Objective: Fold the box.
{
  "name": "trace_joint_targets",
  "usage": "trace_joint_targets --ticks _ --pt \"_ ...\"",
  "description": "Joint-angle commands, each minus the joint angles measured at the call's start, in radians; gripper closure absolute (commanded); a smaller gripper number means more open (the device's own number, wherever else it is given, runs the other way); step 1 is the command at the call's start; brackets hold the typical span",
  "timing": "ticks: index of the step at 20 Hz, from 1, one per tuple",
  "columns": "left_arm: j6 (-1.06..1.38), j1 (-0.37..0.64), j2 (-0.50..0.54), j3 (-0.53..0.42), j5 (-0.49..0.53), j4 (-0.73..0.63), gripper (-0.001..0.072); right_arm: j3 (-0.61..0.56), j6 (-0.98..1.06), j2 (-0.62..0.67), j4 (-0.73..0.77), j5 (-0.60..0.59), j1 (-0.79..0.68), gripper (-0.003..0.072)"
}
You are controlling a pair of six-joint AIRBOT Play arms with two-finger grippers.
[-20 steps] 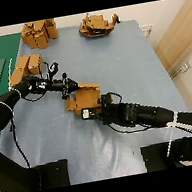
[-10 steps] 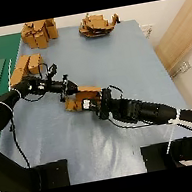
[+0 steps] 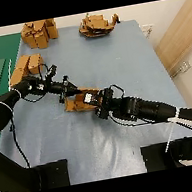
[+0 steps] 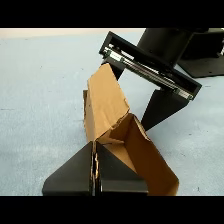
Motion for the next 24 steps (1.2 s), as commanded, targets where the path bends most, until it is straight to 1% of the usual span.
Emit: trace_joint_targets --ticks 1,5,7,10,14,22,24 --pt "0.002 0.001 0.000 0.000 0.000 0.005 0.0694 0.001 0.003 -0.011 0.028 0.001 -0.001 0.0010" --pt "0.002 0.001 0.000 0.000 0.007 0.012 0.0694 0.001 0.005 -0.011 0.024 -0.018 -0.001 0.0010" --pt "0.002 0.001 0.000 0.000 0.009 0.016 0.0694 0.001 0.034 -0.011 0.011 -0.044 -0.001 0.0010" --pt "0.002 0.001 0.000 0.000 0.008 0.016 0.0694 0.001 0.085 -0.010 -0.027 -0.041 -0.001 0.0010" --pt "0.002 0.001 0.000 0.000 0.007 0.016 0.0694 0.001 0.151 -0.011 -0.096 -0.021 -0.001 0.0010" --pt "0.002 0.001 0.000 0.000 -0.010 0.016 0.0693 0.001 0.156 -0.018 -0.119 0.027 -0.026 0.0008" --pt "0.002 0.001 0.000 0.000 -0.012 0.016 0.0693 0.000 0.155 -0.030 -0.119 0.067 -0.039 0.0007"
